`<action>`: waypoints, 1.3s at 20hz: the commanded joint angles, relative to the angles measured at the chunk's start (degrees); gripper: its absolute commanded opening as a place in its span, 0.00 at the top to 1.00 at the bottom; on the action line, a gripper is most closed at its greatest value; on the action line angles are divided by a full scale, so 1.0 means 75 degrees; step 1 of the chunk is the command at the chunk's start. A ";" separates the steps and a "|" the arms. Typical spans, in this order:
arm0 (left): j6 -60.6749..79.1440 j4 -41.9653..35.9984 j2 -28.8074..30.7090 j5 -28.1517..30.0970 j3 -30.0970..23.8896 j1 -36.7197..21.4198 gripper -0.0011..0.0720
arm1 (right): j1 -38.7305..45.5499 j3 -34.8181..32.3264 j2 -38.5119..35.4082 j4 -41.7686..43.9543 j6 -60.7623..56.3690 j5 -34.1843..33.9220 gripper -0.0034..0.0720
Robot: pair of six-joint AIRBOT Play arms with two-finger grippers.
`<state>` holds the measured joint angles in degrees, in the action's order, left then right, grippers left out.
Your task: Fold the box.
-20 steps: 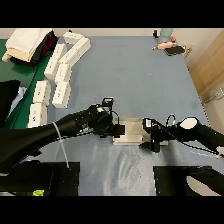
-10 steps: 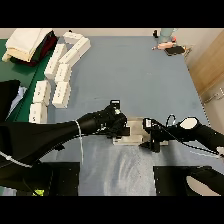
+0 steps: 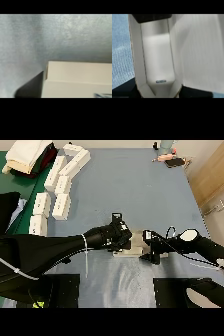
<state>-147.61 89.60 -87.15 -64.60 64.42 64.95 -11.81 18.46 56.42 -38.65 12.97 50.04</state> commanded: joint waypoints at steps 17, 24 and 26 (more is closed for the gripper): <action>0.1746 0.0000 0.2559 -0.2419 0.0408 -0.1107 0.97 | 0.0000 0.0006 -0.0009 0.0003 -0.0006 0.0000 0.28; 0.5214 0.0460 0.2667 -0.0994 0.0399 -0.1338 0.97 | 0.0000 0.0006 -0.0009 0.0003 -0.0006 0.0000 0.28; 0.6464 0.0635 0.2669 -0.0804 0.0356 -0.1338 0.97 | 0.0000 0.0006 -0.0009 0.0003 -0.0006 0.0000 0.28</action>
